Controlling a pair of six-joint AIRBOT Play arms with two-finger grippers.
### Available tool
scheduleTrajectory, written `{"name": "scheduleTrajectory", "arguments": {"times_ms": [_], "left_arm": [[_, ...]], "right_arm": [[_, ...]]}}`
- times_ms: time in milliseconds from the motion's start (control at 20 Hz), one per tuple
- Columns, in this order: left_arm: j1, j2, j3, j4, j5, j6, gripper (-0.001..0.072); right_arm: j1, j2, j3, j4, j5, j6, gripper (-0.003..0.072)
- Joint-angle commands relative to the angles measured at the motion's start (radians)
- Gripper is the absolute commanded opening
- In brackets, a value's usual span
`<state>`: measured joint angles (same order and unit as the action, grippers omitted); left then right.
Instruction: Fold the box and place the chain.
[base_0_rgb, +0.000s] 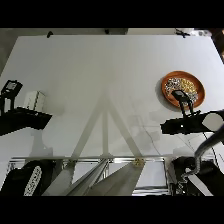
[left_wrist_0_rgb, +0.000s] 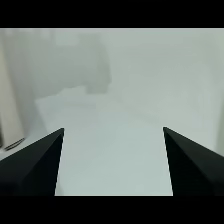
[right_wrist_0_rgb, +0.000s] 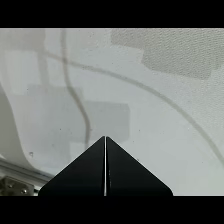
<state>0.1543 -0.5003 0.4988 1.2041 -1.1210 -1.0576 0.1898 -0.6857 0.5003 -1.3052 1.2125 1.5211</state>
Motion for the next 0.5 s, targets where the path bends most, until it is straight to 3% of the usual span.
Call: {"name": "scheduleTrajectory", "arguments": {"times_ms": [0,450], "left_arm": [[-0.076,-0.022,0.000,-0.090,-0.015,0.003,0.0695],[-0.100,-0.191,0.000,-0.097,-0.016,-0.005,0.0695]], "right_arm": [[-0.001,0.001,0.000,0.000,0.000,0.000,0.0010],[-0.001,0.001,0.000,0.000,0.000,0.000,0.0010]]}}
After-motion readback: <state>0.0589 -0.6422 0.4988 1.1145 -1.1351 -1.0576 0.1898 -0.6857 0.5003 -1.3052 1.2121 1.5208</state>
